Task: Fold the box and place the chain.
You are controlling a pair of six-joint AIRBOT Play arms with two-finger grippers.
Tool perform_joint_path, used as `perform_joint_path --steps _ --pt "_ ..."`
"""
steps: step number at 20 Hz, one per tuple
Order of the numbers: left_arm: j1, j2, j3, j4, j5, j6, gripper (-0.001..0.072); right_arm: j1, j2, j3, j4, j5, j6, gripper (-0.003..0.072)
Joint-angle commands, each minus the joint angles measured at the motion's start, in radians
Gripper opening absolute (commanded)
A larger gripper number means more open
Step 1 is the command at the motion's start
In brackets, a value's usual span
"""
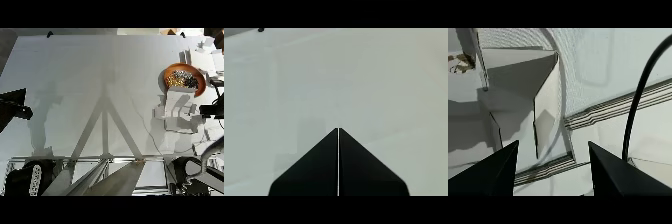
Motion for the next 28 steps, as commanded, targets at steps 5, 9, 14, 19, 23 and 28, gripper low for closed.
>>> perform_joint_path --steps 5,9,14,19,23,28 --pt "0.0 0.001 0.001 0.0 0.0 0.0 0.0011 -0.001 -0.123 0.0 -0.05 -0.072 0.016 0.0316" --pt "0.0 0.001 0.001 0.0 0.0 0.0 0.0011 -0.001 -0.135 0.0 -0.06 -0.064 0.002 0.0009" --pt "0.001 0.001 0.001 0.0 0.0 0.0 0.0011 0.054 -0.13 0.0 -0.052 0.012 -0.111 0.0007" --pt "0.001 0.001 0.001 0.0 0.0 0.0 0.0011 0.224 -0.064 0.0 0.005 0.016 -0.129 0.0005" --pt "0.001 0.001 0.001 0.0 0.0 0.0 0.0011 0.353 -0.022 0.0 0.285 -0.06 -0.242 0.0005" --pt "0.0 0.001 0.001 0.0 0.0 0.0 0.0011 0.418 -0.021 0.0 0.752 -0.292 -0.394 0.0002"
